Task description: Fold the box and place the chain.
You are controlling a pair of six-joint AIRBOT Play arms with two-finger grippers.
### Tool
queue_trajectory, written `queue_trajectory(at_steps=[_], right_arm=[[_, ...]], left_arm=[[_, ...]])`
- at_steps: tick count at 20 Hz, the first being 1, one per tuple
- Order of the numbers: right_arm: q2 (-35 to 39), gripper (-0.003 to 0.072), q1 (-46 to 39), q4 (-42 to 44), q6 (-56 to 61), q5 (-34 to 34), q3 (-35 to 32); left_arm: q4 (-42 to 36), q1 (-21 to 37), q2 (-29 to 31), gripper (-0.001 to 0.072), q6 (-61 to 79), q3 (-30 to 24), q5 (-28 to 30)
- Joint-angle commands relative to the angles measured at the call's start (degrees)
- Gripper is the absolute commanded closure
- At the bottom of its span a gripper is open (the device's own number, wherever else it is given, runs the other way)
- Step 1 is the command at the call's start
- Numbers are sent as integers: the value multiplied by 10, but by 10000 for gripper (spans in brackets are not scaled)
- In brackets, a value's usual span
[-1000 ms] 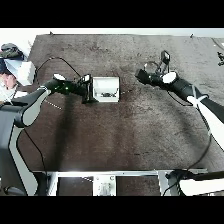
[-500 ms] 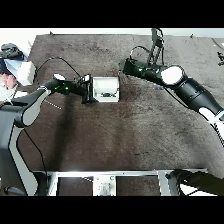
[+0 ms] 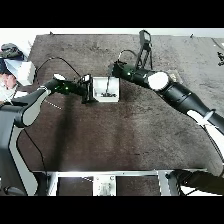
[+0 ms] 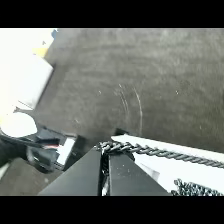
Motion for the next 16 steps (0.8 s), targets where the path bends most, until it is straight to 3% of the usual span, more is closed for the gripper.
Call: queue_trajectory(at_steps=[1, 2, 3, 5, 10, 14, 16], right_arm=[[-38, 671, 3, -1, 0, 14, 0], [-48, 554, 0, -9, 0, 25, 0], [-55, 334, -7, -23, 0, 40, 0], [-50, 411, -30, -68, 2, 63, -6], [-11, 410, -162, -80, 8, 120, -81], [-15, 380, -273, -79, 36, 78, -167], [-35, 380, -306, -75, 49, 50, -177]], left_arm=[[0, 0, 0, 386, 0, 0, 0], [0, 0, 0, 386, 0, 0, 0], [0, 0, 0, 386, 0, 0, 0], [0, 0, 0, 386, 0, 0, 0], [0, 0, 0, 386, 0, 0, 0], [0, 0, 0, 386, 0, 0, 0], [0, 0, 0, 386, 0, 0, 0]])
